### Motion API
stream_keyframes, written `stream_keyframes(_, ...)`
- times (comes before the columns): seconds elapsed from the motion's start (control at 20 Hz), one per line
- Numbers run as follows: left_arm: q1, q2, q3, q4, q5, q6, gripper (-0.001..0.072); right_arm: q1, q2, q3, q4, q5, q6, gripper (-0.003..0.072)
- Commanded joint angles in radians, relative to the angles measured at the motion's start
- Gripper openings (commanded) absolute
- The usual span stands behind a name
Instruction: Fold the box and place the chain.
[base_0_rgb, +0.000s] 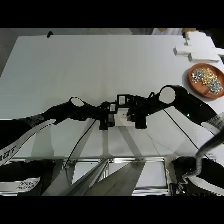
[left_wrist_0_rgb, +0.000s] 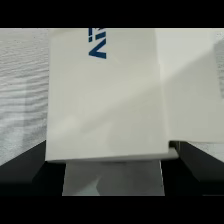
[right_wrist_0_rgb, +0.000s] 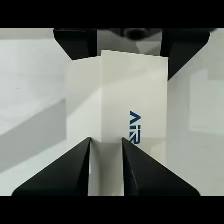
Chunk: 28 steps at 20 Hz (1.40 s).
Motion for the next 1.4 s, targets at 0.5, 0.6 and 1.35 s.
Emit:
stream_keyframes(0.5, 0.000, 0.000, 0.000, 0.001, -0.001, 0.003, 0.0072, 0.001, 0.025, -0.009, -0.022, -0.084, 0.001, 0.0079)
stream_keyframes(0.6, 0.000, 0.000, 0.000, 0.001, -0.001, 0.003, 0.0072, 0.001, 0.025, -0.017, -0.022, -0.091, 0.004, 0.0079)
stream_keyframes(1.35, 0.000, 0.000, 0.000, 0.001, -0.001, 0.003, 0.0072, 0.001, 0.025, -0.045, -0.019, -0.035, -0.005, 0.0340)
